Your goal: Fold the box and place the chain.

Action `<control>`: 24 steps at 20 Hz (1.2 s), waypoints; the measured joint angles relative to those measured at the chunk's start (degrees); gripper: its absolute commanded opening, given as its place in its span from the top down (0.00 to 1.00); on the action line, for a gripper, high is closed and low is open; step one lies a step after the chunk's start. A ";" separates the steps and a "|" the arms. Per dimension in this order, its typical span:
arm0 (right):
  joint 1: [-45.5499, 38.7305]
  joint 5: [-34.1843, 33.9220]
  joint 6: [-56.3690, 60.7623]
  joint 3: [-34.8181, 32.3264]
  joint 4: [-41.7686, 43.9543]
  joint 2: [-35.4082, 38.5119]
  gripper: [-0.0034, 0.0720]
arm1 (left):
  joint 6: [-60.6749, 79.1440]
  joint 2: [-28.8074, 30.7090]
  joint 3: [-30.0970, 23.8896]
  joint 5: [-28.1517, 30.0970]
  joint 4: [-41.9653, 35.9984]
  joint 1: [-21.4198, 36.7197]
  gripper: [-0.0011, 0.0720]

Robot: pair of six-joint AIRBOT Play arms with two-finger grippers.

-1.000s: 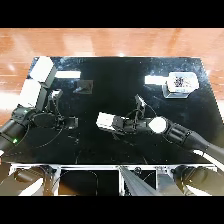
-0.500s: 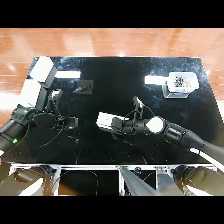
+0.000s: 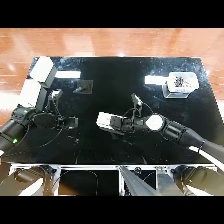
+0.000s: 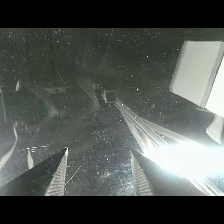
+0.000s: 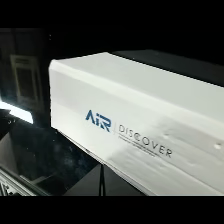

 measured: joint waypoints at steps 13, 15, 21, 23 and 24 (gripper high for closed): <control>-1.18 1.40 -0.74 1.07 -3.04 -0.70 0.91 | 0.00 0.00 0.00 0.02 0.02 0.00 0.29; -1.18 1.40 -0.61 1.11 -3.15 -1.20 0.91 | 0.00 0.00 0.00 0.02 0.00 0.00 0.29; -1.20 1.40 -0.52 1.11 -3.58 -1.75 0.91 | 0.00 0.00 0.00 0.04 0.00 0.00 0.30; -1.20 1.40 -0.52 1.11 -3.76 -1.77 0.91 | 0.00 0.00 0.00 0.04 -0.02 0.00 0.30; -1.18 1.40 -0.52 1.11 -3.78 -1.77 0.91 | 0.00 0.00 0.00 0.04 -0.09 0.00 0.30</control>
